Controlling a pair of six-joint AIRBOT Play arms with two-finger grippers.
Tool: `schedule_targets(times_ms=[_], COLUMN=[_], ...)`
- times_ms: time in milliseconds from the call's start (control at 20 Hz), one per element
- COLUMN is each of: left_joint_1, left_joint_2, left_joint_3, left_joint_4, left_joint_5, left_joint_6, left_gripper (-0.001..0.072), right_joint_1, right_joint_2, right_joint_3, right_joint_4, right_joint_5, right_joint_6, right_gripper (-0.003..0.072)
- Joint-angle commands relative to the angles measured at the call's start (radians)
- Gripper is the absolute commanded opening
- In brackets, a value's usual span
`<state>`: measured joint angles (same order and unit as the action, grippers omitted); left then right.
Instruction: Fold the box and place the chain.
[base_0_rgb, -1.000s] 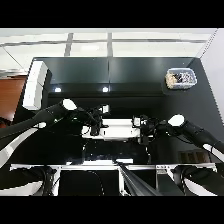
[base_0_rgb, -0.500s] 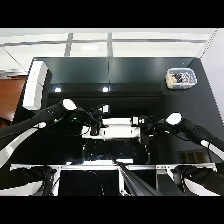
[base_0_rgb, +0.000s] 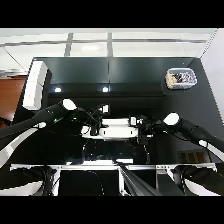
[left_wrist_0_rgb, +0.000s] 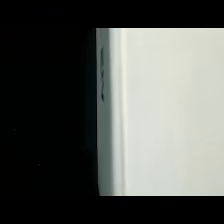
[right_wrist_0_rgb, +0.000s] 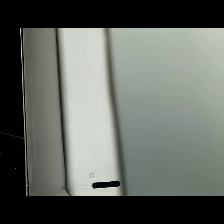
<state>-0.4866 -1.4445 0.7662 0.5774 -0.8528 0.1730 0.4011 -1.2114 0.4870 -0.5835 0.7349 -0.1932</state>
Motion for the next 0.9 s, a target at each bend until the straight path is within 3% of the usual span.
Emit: schedule_targets(times_ms=[0, 50, 150, 400, 450, 600, 650, 750, 850], left_joint_1=[-0.001, -0.001, 0.0, 0.002, 0.005, 0.019, 0.027, 0.049, 0.077], left_joint_2=[0.0, 0.0, 0.0, 0.001, 0.009, 0.085, 0.128, 0.224, 0.31], left_joint_3=[0.001, 0.001, 0.001, 0.001, 0.001, 0.002, 0.002, 0.002, 0.002], left_joint_4=[0.0, 0.0, 0.0, 0.0, 0.004, 0.133, 0.229, 0.39, 0.459], left_joint_5=[0.001, 0.001, 0.001, -0.005, -0.01, -0.016, -0.019, -0.072, -0.164], left_joint_6=[0.0, 0.0, -0.001, -0.008, -0.034, -0.201, -0.289, -0.452, -0.592], left_gripper=[0.0029, 0.0029, 0.0029, 0.0033, 0.0133, 0.0614, 0.0657, 0.0658, 0.0656], right_joint_1=[0.006, 0.006, 0.006, 0.006, 0.006, 0.006, 0.006, 0.006, 0.006], right_joint_2=[-0.002, -0.002, -0.002, -0.002, -0.002, -0.002, -0.002, -0.002, -0.002], right_joint_3=[0.001, 0.001, 0.001, 0.001, 0.001, 0.001, 0.001, 0.001, 0.001], right_joint_4=[-0.019, -0.019, -0.019, -0.019, -0.019, -0.019, -0.019, -0.019, -0.019], right_joint_5=[-0.006, -0.006, -0.006, -0.006, -0.006, -0.006, -0.006, -0.006, -0.006], right_joint_6=[0.01, 0.01, 0.01, 0.01, 0.01, 0.01, 0.01, 0.01, 0.01], right_gripper=[0.0704, 0.0683, 0.0463, 0.0464, 0.0464, 0.0463, 0.0457, 0.0156, 0.0132])
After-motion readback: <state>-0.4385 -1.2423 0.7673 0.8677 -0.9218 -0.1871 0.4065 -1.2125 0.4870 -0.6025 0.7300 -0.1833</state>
